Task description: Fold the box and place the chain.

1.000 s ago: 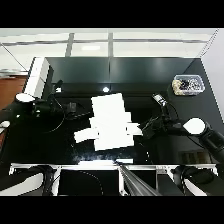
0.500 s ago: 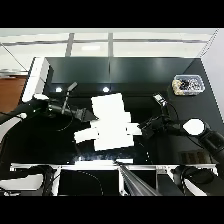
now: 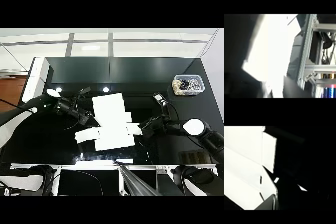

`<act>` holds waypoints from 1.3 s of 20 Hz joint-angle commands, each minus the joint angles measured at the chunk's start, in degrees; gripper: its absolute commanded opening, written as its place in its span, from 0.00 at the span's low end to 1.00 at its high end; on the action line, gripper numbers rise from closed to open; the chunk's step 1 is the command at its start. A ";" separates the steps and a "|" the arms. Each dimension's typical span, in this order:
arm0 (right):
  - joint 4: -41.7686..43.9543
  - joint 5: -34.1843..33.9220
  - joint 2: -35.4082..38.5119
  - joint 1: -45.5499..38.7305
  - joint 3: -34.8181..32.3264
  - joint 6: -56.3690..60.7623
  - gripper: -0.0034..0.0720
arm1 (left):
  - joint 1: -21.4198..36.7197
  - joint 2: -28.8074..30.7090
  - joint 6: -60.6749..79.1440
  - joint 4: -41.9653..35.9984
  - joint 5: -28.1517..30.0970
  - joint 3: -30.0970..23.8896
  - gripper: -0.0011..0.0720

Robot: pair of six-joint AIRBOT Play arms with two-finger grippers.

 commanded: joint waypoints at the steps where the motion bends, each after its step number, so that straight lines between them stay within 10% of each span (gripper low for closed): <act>1: -1.11 0.00 0.04 0.04 -0.02 0.61 0.10 | -0.39 -0.66 1.16 -0.85 0.28 0.68 0.20; 7: -1.09 0.11 0.04 0.00 0.00 1.20 0.14 | -0.46 -2.80 1.44 -2.78 1.18 0.68 0.06; 9: -1.46 1.62 0.11 -0.72 0.63 2.25 0.97 | -0.33 -2.78 3.34 -2.10 -1.49 1.62 0.06; 14: -18.60 20.61 0.39 -8.22 13.88 1.53 0.97 | -2.47 0.50 3.50 5.11 -5.05 4.50 0.05; 18: -24.17 22.14 0.39 -9.33 18.36 -6.60 0.98 | -9.75 8.55 3.76 12.57 -0.11 3.08 0.05; 26: -24.11 15.56 0.22 -9.22 18.03 -9.03 0.97 | -14.75 22.12 34.69 7.30 28.81 -14.10 0.06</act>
